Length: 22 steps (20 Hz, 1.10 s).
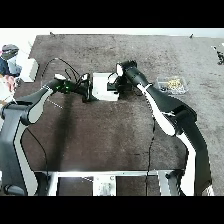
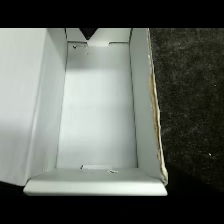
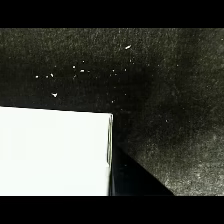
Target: Fold the box and place the chain.
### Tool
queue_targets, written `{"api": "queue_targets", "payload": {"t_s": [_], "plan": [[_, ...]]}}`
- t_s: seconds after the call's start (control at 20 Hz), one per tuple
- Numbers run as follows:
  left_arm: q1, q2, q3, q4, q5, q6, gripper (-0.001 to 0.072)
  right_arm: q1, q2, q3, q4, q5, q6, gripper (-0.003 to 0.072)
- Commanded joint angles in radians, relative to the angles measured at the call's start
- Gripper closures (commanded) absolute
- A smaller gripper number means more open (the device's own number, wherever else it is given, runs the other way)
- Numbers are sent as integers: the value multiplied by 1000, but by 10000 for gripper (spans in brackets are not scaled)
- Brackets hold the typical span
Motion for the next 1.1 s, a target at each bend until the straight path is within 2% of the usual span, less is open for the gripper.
{"api": "queue_targets", "payload": {"t_s": [0.0, 0.1, 0.15, 0.2, 0.4, 0.55, 0.65, 0.85, 0.95, 1.05], "plan": [[1, 0, 0, 1, 1, 2, 481, -1, 2, 0, -5, -1, 5, 559], [1, 0, 0, 0, 0, 2, 481, -1, 10, 0, -5, -1, 5, 544], [1, 0, 0, 1, 0, 2, 480, -1, 14, 0, -7, -1, 5, 400], [1, 0, 0, 1, 0, 2, 481, -1, 19, 0, -8, -1, 5, 321], [1, 0, 0, 1, 0, 2, 481, -1, 33, 0, -8, 26, -10, 319], [1, 0, 0, 0, 0, 2, 481, -1, 76, 0, -8, 54, -119, 319], [1, 0, 0, 1, 1, 2, 481, -8, 136, 0, -13, 51, -235, 319], [1, -1, 0, 0, 0, 2, 481, -71, 312, -15, -123, 47, -402, 321], [1, -1, 0, 1, 0, 2, 481, -145, 409, -53, -148, 18, -428, 360], [1, -1, 0, 0, 0, 2, 481, -246, 468, -84, -146, 19, -427, 360]]}}
